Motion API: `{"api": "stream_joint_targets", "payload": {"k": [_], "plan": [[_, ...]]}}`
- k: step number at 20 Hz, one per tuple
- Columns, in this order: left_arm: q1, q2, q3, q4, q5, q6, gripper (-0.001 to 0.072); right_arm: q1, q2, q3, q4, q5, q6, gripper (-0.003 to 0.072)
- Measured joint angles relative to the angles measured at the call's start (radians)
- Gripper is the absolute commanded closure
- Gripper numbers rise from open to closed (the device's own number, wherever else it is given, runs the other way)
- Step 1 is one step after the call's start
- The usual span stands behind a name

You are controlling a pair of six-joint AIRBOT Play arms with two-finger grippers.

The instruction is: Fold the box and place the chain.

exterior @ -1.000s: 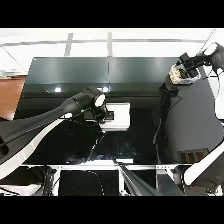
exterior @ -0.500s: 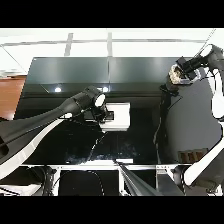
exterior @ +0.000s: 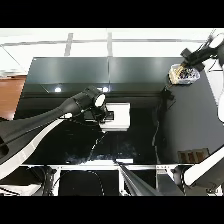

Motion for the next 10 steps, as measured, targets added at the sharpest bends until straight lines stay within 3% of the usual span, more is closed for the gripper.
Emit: {"api": "stream_joint_targets", "payload": {"k": [10], "plan": [[0.0, 0.0, 0.0, 0.0, 0.0, 0.0, 0.0681, 0.03, 0.496, 0.004, -0.052, 0.077, -0.248, 0.0673]]}}
